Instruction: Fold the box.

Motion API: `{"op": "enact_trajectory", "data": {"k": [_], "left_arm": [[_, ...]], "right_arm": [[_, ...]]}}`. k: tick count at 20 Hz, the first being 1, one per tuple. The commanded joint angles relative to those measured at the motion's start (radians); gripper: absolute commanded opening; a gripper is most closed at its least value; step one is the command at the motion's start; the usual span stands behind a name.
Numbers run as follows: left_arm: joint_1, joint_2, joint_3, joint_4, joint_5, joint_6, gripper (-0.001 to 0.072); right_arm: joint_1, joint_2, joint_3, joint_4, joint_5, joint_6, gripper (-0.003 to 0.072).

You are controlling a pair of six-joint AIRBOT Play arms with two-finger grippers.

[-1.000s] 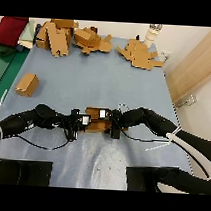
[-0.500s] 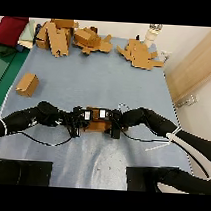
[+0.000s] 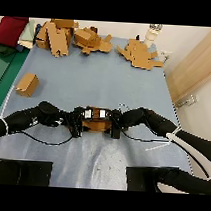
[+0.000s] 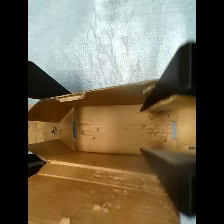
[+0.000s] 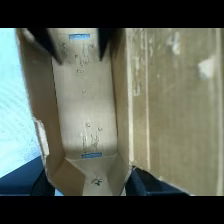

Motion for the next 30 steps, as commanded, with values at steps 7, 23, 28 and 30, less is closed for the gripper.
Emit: {"op": "enact_trajectory", "data": {"k": [7,23,28,30], "left_arm": [[0.002,-0.003,0.0,0.002,0.035,-0.002,0.0655],[0.043,0.457,0.0,0.837,-0.006,-1.164,0.0013],[0.291,0.476,-0.023,1.019,-0.212,-1.913,0.0012],[0.396,0.455,-0.062,1.013,-0.231,-2.039,0.0012]], "right_arm": [[0.0,0.0,-0.001,0.0,0.0,0.001,0.0521],[0.0,0.0,-0.001,0.0,-0.001,0.001,0.0521],[0.0,0.0,-0.001,0.0,-0.001,0.001,0.0521],[0.0,0.0,-0.001,0.0,-0.001,0.001,0.0521]]}}
